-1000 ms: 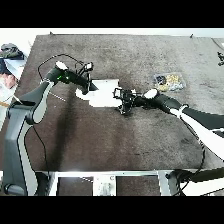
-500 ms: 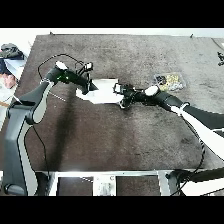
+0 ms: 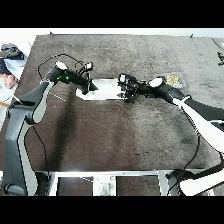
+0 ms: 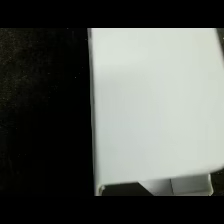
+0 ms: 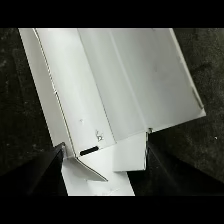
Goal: Fold the box and place the chain.
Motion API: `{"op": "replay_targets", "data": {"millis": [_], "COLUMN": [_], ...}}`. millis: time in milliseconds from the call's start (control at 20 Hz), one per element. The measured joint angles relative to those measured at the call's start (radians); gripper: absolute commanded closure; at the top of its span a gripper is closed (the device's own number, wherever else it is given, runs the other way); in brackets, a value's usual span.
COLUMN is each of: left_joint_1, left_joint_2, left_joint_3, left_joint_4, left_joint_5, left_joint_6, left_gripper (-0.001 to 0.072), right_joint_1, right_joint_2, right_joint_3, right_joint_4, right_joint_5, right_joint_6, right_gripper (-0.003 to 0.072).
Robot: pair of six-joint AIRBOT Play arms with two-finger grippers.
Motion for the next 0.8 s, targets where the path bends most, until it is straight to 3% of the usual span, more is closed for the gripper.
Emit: {"op": "replay_targets", "data": {"millis": [450,800], "left_joint_1": [0.0,0.0], "left_joint_2": [0.0,0.0], "left_joint_3": [0.0,0.0], "left_joint_4": [0.0,0.0], "left_joint_5": [0.0,0.0], "left_joint_6": [-0.002,0.0], "left_gripper": [0.0698,0.0698], "right_joint_1": [-0.051,-0.065], "right_joint_2": [-0.106,-0.176], "right_joint_3": [0.164,0.27], "right_joint_4": [-0.001,-0.094], "right_joint_5": [0.168,0.283], "right_joint_6": [0.033,0.127], "right_gripper": [0.0109,0.0109]}}
